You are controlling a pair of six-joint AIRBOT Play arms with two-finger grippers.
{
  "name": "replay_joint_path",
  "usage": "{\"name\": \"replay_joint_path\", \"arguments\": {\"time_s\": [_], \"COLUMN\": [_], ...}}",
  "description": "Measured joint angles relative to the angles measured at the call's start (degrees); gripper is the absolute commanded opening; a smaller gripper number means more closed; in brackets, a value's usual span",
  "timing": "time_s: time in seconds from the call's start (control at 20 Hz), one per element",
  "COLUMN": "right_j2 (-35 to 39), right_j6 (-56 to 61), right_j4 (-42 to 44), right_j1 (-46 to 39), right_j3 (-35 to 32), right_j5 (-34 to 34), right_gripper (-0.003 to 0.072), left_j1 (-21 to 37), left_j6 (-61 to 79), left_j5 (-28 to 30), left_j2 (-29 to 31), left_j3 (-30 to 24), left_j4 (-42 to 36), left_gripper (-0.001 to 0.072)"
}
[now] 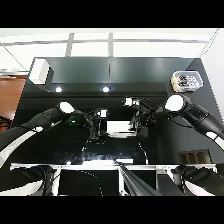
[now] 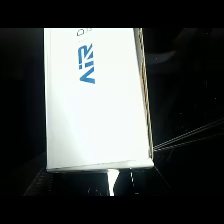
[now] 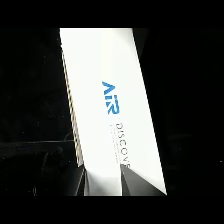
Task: Fold the box and place the chain.
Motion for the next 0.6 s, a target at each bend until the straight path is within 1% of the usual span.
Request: {"name": "replay_joint_path", "arguments": {"time_s": [0.05,0.1,0.15,0.6], "right_j2": [0.0,0.0,0.0,-0.04], "right_j6": [0.0,0.0,0.02,0.04], "right_j4": [0.0,-0.02,-0.15,-0.09], "right_j1": [0.0,0.0,0.0,0.0], "right_j3": [-0.13,-0.2,-0.24,-0.33], "right_j5": [0.04,0.11,0.13,0.42], "right_gripper": [0.0245,0.0303,0.0338,0.0338], "left_j1": [0.0,0.0,0.0,0.0], "left_j6": [0.0,0.0,0.0,0.0], "left_j5": [-0.02,-0.02,-0.02,-0.13], "left_j2": [0.0,0.0,0.0,0.0], "left_j3": [0.0,0.0,0.0,0.0], "left_j4": [0.0,0.0,0.0,0.04], "left_gripper": [0.0459,0.046,0.046,0.046]}}
